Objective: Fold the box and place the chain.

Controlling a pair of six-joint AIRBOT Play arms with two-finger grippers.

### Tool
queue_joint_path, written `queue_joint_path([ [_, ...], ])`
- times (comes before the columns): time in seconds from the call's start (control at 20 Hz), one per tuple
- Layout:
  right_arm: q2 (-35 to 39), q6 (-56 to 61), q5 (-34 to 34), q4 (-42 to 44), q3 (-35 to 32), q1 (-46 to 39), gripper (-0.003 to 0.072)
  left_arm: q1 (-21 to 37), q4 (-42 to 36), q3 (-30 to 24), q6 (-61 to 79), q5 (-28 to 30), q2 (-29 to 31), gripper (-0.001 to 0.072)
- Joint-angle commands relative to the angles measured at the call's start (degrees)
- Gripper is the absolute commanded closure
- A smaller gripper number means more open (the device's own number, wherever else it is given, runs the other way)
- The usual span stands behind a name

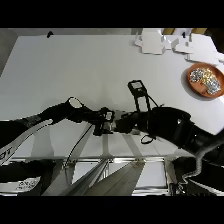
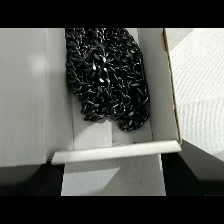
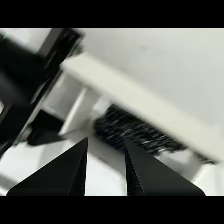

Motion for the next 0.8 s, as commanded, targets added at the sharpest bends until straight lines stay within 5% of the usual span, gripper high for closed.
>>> queue_joint_path([
  [0.0, -0.33, -5.66, 6.86, -0.07, 3.65, -7.63, 0.0420, -0.02, 0.02, 0.02, 0.00, 0.02, -0.04, 0.0500],
  [0.4, -1.01, -12.52, 11.96, -2.19, 2.69, -29.46, 0.0421, -0.02, 0.02, 0.02, 0.02, 0.00, -0.04, 0.0500],
  [0.75, -7.17, -12.92, 5.62, -1.68, -6.03, -31.56, 0.0421, -0.02, 0.00, 0.02, 0.00, 0.02, -0.04, 0.0500],
])
